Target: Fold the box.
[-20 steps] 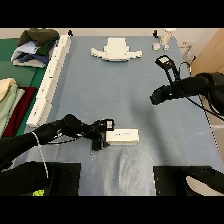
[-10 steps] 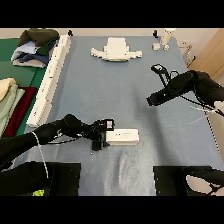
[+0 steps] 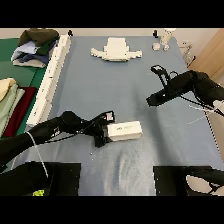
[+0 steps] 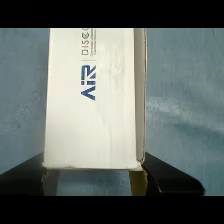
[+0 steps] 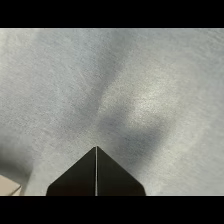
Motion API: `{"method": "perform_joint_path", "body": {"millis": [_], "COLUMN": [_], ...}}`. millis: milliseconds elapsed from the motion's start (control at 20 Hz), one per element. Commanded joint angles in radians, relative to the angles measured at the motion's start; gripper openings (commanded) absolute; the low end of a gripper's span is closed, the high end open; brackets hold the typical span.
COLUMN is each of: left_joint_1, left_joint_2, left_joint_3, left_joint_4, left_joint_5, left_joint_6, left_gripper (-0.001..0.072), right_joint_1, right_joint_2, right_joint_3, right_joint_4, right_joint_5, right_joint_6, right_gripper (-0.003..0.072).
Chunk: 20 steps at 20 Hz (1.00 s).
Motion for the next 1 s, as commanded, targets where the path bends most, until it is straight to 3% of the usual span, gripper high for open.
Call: {"method": "perform_joint_path", "body": {"millis": [0,150,250,500,700,950], "left_joint_1": [0.020,0.150,0.285,0.583,0.706,0.746], "left_joint_2": [0.079,0.081,0.031,-0.243,-0.442,-0.623], "left_joint_3": [0.053,0.093,0.138,0.361,0.551,0.752], "left_joint_4": [0.215,0.417,0.433,0.432,0.433,0.437], "left_joint_5": [0.115,0.221,0.253,0.243,0.198,0.121], "left_joint_6": [-0.414,-0.720,-0.757,-0.818,-0.871,-0.925], "left_gripper": [0.0422,0.0421,0.0421,0.0422,0.0421,0.0421], "right_joint_1": [-0.001,-0.001,-0.001,-0.001,-0.001,-0.001], "right_joint_2": [0.000,0.000,0.000,0.000,0.000,0.000], "right_joint_3": [0.001,0.001,0.001,0.001,0.001,0.001], "right_joint_4": [0.000,0.000,0.000,0.000,0.000,0.000], "right_joint_5": [0.000,0.000,0.000,0.000,0.000,0.000], "right_joint_6": [0.000,0.000,0.000,0.000,0.000,0.000], "right_gripper": [0.0006,0.0006,0.0006,0.0006,0.0006,0.0006]}}
